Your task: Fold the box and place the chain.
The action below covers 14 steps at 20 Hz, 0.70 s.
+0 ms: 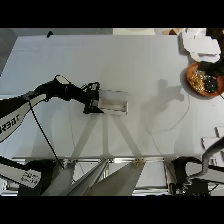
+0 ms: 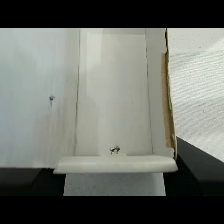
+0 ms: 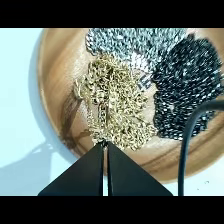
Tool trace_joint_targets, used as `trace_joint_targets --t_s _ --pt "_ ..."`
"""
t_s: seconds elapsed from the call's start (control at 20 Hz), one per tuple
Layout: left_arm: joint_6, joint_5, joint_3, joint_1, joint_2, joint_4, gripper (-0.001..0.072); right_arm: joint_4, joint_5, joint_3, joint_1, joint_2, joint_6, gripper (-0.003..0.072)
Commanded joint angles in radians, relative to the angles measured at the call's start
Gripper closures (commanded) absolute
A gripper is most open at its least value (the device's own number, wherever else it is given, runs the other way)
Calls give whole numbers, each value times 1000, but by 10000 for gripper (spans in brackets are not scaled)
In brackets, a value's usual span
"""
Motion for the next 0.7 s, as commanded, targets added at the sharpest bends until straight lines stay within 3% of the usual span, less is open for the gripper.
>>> trace_joint_targets --t_s 0.0,0.35,0.65 --pt "0 0 0 0 0 1 432 -10 135 0 75 133 -71 675" --pt "0 0 0 0 0 1 432 -13 282 -28 307 313 -68 676" --pt "0 0 0 0 0 0 432 20 293 -235 513 500 -7 676"
